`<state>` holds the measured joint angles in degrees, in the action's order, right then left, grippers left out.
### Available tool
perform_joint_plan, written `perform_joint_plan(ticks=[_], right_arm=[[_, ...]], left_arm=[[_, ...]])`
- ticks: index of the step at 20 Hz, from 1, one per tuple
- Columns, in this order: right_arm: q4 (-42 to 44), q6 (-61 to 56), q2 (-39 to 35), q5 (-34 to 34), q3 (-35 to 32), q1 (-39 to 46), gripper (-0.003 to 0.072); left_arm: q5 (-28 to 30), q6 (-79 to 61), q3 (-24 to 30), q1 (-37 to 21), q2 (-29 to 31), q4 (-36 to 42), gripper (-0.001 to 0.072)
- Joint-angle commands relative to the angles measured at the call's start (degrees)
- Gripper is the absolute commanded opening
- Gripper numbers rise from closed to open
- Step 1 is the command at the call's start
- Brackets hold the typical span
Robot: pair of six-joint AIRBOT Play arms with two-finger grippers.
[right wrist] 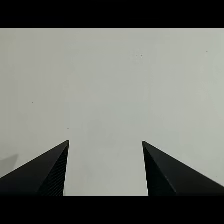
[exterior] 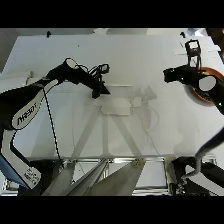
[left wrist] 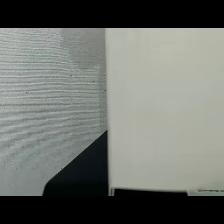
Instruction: Fold the box and place the chain.
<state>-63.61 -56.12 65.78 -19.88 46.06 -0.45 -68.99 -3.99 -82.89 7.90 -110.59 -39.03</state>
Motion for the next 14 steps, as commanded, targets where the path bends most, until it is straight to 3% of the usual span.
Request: perform_joint_plan(ticks=[1, 2, 5, 8, 11, 14], right_arm=[[3.3, 0.0, 0.0, 0.2, 0.0, 0.0, 0.0488], [4.3, 0.0, -0.2, -0.1, 0.0, 0.0, 0.0428], [4.3, 3.5, -1.0, -5.9, 1.4, -0.8, 0.042], [4.3, 15.9, -4.8, -12.8, 3.5, -4.7, 0.061], [4.3, 27.4, -11.5, -16.5, 3.5, -11.1, 0.0612], [4.3, 31.3, -17.1, -26.8, 3.5, -17.1, 0.0586]], left_arm=[[0.0, 0.0, 0.0, 0.0, 0.0, 0.0, 0.0007], [0.0, 0.0, 0.0, 0.0, 0.0, 0.0, 0.0007], [0.0, 0.0, 0.0, 0.0, 0.0, 0.0, 0.0007], [0.0, 0.0, 0.0, 0.0, 0.0, 0.0, 0.0007], [0.0, 0.0, 0.0, 0.0, 0.0, 0.0, 0.0007], [0.0, 0.0, 0.0, 0.0, 0.0, 0.0, 0.0007]])
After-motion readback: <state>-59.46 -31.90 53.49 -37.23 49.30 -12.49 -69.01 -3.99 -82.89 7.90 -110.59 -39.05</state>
